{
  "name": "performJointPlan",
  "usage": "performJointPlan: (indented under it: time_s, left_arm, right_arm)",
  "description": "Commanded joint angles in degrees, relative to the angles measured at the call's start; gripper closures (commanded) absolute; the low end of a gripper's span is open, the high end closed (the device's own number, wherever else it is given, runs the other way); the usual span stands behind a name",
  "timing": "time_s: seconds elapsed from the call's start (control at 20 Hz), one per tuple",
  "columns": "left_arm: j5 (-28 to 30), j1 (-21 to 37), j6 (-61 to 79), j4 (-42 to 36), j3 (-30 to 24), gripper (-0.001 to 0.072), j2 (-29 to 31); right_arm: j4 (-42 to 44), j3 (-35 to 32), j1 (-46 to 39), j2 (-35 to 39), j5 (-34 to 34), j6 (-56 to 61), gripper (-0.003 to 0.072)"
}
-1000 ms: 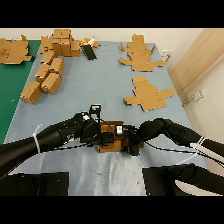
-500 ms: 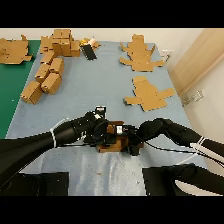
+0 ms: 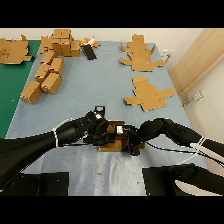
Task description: Fold the box.
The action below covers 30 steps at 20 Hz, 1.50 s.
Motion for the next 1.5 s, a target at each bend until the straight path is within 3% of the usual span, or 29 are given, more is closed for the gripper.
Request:
performJointPlan:
  time_s: [0.0, 0.05, 0.1, 0.5, 0.8, 1.2, 1.25, 1.3, 1.45]
  left_arm:
    - [1.8, 0.0, 0.3, -2.4, 0.0, 0.0622, -0.5]
    - [1.6, 0.0, 0.3, -2.5, 0.0, 0.0249, -0.4]
    - [1.3, 0.0, 0.1, -2.5, 0.0, 0.0108, -0.2]
    - [0.5, 0.2, 0.1, -0.2, 0.0, 0.0125, 3.6]
    - [-7.2, 2.3, 0.7, 0.8, 0.1, 0.0125, 6.0]
    - [-10.7, 7.4, 1.9, 1.2, 0.3, 0.0127, 16.6]
    - [-11.1, 8.3, 2.1, 1.9, 0.3, 0.0303, 17.8]
    - [-11.8, 9.2, 3.9, 3.4, 0.3, 0.0695, 18.9]
    - [-15.4, 11.4, 8.4, 14.2, -0.3, 0.0700, 21.0]
  right_arm:
    - [0.1, 0.0, 0.0, 0.0, 0.2, 0.0, 0.0125]
    - [0.1, 0.0, 0.0, 0.0, 0.2, 0.0, 0.0125]
    - [0.1, 0.0, 0.0, 0.0, 0.2, 0.0, 0.0125]
    - [0.1, 0.0, 0.0, 0.0, 0.2, 0.0, 0.0125]
    - [0.1, 0.0, 0.0, 0.0, 0.2, 0.0, 0.0125]
    - [0.1, 0.0, 0.0, -0.1, 0.2, 0.0, 0.0125]
    - [0.1, 0.0, 0.0, -0.1, 0.2, 0.0, 0.0125]
    - [0.1, 0.0, 0.0, -0.1, 0.2, 0.0, 0.0125]
    - [0.1, 0.0, 0.0, -0.1, 0.2, 0.0, 0.0125]
